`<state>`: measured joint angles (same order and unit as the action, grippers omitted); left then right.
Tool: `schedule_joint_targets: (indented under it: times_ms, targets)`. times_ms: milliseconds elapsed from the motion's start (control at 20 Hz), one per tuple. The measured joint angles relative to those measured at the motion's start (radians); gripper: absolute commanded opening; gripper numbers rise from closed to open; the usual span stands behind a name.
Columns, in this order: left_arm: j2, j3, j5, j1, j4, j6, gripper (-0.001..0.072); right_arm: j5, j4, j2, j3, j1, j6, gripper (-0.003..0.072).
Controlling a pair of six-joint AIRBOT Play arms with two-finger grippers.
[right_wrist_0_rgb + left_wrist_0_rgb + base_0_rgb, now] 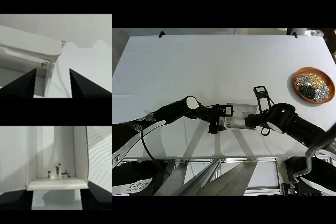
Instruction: Fold the box and place the chain.
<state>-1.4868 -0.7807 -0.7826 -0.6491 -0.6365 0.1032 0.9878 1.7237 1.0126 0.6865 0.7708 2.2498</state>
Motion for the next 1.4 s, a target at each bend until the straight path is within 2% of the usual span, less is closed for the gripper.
schedule_joint_targets:
  times_ms: [150, 250, 450, 600, 850, 1000, 1100, 1150, 1400]
  targets:
    - [0.0, 0.0, 0.0, 0.0, 0.0, 0.0, 0.0252, -0.004, 0.01, -0.083, 0.0, -0.037, -0.034, 0.0484]
    - [0.0, 0.0, 0.0, 0.0, 0.0, 0.0, 0.0252, 0.0, 0.016, -0.126, 0.006, -0.113, -0.063, 0.0485]
    - [0.0, 0.0, 0.0, 0.0, 0.0, 0.0, 0.0252, 0.02, 0.03, -0.17, 0.066, -0.319, -0.206, 0.047]
    - [0.0, 0.0, 0.0, 0.0, 0.0, 0.0, 0.0252, 0.012, 0.068, -0.148, 0.124, -0.515, -0.299, 0.047]
    - [0.0, 0.0, 0.0, 0.0, 0.0, 0.0, 0.0252, -0.056, 0.093, 0.045, 0.211, -0.872, -0.427, 0.047]
    - [0.0, 0.0, 0.0, 0.0, 0.0, 0.0, 0.0252, -0.098, 0.096, 0.184, 0.259, -1.022, -0.476, 0.047]
    - [0.0, 0.0, 0.0, 0.0, 0.0, 0.001, 0.0252, -0.119, 0.095, 0.27, 0.294, -1.08, -0.5, 0.0449]
    - [0.0, 0.0, 0.0, 0.0, 0.0, 0.001, 0.0252, -0.127, 0.091, 0.31, 0.312, -1.099, -0.509, 0.0404]
    - [0.0, 0.0, 0.0, 0.0, -0.001, 0.001, 0.0252, -0.182, -0.013, 0.443, 0.37, -1.135, -0.547, 0.0403]
